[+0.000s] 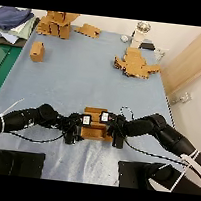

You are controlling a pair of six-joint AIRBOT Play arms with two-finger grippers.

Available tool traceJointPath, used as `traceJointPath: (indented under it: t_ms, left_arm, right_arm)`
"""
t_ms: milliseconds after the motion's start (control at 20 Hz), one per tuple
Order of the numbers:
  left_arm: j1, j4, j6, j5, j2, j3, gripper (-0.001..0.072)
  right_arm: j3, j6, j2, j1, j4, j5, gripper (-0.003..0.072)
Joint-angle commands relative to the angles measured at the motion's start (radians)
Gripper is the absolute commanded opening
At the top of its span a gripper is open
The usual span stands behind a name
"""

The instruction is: Fold the box.

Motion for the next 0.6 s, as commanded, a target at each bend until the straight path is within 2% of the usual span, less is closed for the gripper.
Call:
traceJointPath:
  t_ms: [0,250,550]
  left_arm:
    - [0.0,0.0,0.0,0.0,0.0,0.0,0.0499]
    - [0.0,0.0,0.0,0.001,0.0,0.0,0.0499]
    - [0.0,0.0,0.0,0.0,0.0,0.0,0.0499]
  right_arm:
    - [-0.026,-0.021,-0.003,0.022,0.019,0.005,0.0087]
    - [-0.04,-0.098,-0.012,0.04,-0.003,0.11,0.009]
    - [-0.04,-0.098,-0.012,0.065,-0.003,0.122,0.009]
